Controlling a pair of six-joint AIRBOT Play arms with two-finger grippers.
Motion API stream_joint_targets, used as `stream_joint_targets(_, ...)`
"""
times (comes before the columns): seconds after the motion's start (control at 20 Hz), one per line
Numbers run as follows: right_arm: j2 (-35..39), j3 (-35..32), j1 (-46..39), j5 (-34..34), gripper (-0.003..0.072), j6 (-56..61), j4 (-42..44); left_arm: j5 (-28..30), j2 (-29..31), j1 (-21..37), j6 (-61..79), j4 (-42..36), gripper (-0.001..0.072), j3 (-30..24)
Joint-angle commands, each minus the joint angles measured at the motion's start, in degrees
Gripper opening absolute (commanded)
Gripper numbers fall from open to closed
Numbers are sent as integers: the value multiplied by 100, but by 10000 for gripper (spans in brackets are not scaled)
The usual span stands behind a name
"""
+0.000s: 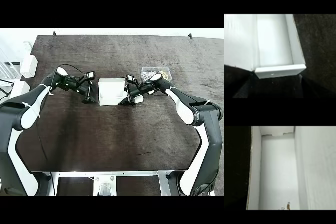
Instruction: Fold the box and place the chain.
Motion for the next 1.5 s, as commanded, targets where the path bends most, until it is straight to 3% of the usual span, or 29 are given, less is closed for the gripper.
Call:
stream_joint_targets(0.0,-4,-2,4,2,294,0,2,-31,-2,-4,7,-26,720,-15)
stream_joint_targets(1.45,-4,-2,4,2,294,0,2,374,-492,-256,262,-789,720,-15)
